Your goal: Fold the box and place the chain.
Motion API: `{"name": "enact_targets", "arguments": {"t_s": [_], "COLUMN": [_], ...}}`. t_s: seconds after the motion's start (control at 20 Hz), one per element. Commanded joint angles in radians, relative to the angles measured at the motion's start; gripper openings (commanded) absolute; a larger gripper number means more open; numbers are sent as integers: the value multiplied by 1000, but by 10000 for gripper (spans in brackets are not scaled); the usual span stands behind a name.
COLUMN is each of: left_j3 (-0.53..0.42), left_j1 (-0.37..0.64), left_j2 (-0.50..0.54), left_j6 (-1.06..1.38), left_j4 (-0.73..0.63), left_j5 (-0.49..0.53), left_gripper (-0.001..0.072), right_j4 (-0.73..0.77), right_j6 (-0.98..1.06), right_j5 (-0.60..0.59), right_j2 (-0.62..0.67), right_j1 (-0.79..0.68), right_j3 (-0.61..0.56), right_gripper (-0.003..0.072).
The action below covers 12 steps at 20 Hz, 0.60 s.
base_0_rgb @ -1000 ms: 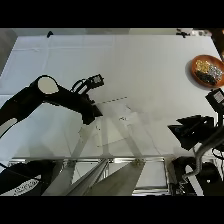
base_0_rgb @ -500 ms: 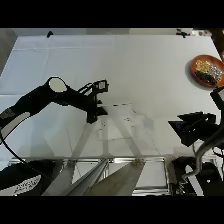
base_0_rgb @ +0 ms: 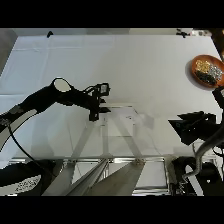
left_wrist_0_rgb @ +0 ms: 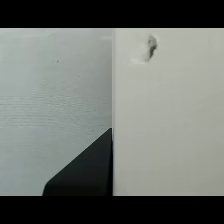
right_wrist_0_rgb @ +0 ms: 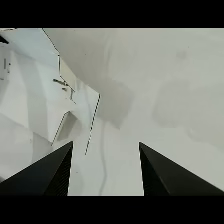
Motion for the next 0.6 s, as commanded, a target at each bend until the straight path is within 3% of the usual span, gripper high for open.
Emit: {"name": "enact_targets", "arguments": {"t_s": [0.0,0.55], "left_j3": [0,0], "left_j1": [0,-68], "left_j2": [-26,-47], "left_j6": [46,71], "left_j4": [8,91], "left_j5": [58,135], "left_gripper": [3,4], "right_j4": [0,-11], "right_j6": [3,3], "right_j5": [-1,-1], "right_j2": [0,0], "right_j1": [0,0], "right_j3": [1,1], "right_gripper": [463,463]}}
